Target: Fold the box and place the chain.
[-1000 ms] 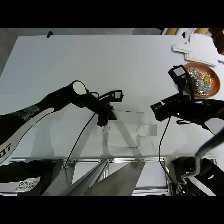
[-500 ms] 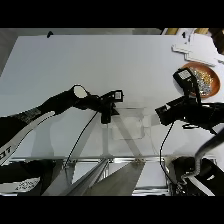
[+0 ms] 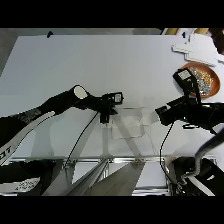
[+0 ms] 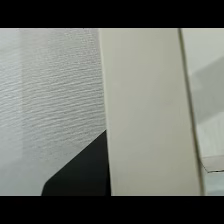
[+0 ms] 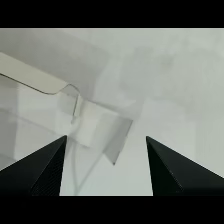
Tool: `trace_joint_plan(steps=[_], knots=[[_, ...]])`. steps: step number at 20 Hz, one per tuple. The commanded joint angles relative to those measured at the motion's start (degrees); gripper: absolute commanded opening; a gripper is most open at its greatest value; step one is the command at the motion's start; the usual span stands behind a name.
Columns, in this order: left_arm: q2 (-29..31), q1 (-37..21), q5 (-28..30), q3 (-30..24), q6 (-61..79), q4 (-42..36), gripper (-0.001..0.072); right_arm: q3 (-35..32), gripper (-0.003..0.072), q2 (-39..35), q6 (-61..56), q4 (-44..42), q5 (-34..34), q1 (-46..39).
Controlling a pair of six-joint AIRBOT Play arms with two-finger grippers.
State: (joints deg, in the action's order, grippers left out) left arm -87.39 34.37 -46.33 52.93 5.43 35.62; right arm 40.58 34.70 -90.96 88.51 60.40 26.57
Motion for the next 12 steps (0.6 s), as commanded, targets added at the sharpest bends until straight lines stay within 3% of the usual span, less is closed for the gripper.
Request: trace_joint_plan(steps=[1, 12], knots=[[-0.04, 0.17, -1.73, -0.04, 3.34, -0.42, 0.0005, 0.04, 0.0537, -0.02, 0.0, -0.02, 0.02, 0.02], [0.09, 1.07, -2.1, 0.39, 9.81, -2.56, 0.0005, 0.04, 0.0537, -0.02, 0.0, -0.02, 0.0, 0.02]])
